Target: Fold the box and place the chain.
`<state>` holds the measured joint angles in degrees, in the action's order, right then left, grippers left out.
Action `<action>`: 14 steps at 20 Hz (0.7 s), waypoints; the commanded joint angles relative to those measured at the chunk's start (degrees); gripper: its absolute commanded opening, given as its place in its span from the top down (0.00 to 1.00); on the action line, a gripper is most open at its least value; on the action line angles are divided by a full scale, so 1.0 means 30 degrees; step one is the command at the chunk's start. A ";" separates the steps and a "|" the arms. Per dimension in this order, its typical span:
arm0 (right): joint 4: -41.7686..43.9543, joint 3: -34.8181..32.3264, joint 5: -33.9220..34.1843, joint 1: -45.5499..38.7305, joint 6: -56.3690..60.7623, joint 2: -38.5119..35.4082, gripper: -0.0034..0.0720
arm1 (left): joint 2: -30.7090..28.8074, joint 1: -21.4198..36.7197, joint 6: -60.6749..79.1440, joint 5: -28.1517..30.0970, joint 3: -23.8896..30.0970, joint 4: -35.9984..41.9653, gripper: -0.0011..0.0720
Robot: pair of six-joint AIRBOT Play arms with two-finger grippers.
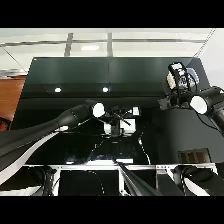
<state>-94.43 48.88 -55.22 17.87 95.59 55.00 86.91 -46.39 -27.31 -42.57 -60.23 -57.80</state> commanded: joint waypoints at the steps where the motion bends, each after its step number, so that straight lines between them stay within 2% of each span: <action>1: 0.0291 0.0007 0.0000 0.0000 0.0000 -0.0007 0.93 | -0.0459 0.0124 -0.2849 -0.0809 0.0000 -0.2346 0.49; 2: 0.0342 0.0007 0.0007 0.0000 0.0007 -0.0007 0.93 | -0.0867 0.0583 -0.3432 -0.1311 -0.0029 -0.3206 0.54; 5: 0.0415 0.0007 0.0015 0.0000 0.0007 -0.0007 0.93 | -0.2237 0.3657 -0.5566 -0.1770 -0.0393 -0.5923 0.54; 7: 0.0503 0.0007 0.0051 0.0000 0.0007 -0.0007 0.93 | -0.2499 0.7257 -0.6900 -0.1428 -0.1129 -0.7286 0.54; 10: 0.0860 0.0007 0.0087 0.0000 0.0007 -0.0007 0.93 | -0.1734 1.3318 -1.0018 0.1064 -0.2594 -0.7548 0.52; 12: 0.1166 0.0007 0.0087 0.0000 0.0007 -0.0007 0.93 | -0.0291 1.6808 -1.2342 0.1319 -0.4801 -0.7293 0.52; 14: 0.1515 0.0007 0.0087 0.0000 0.0000 -0.0007 0.93 | 0.1887 1.9154 -1.2495 -0.0255 -0.8109 -0.6819 0.50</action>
<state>-91.42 48.88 -55.00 17.87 95.59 55.00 86.59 -0.84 -58.50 -41.58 -74.85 -78.67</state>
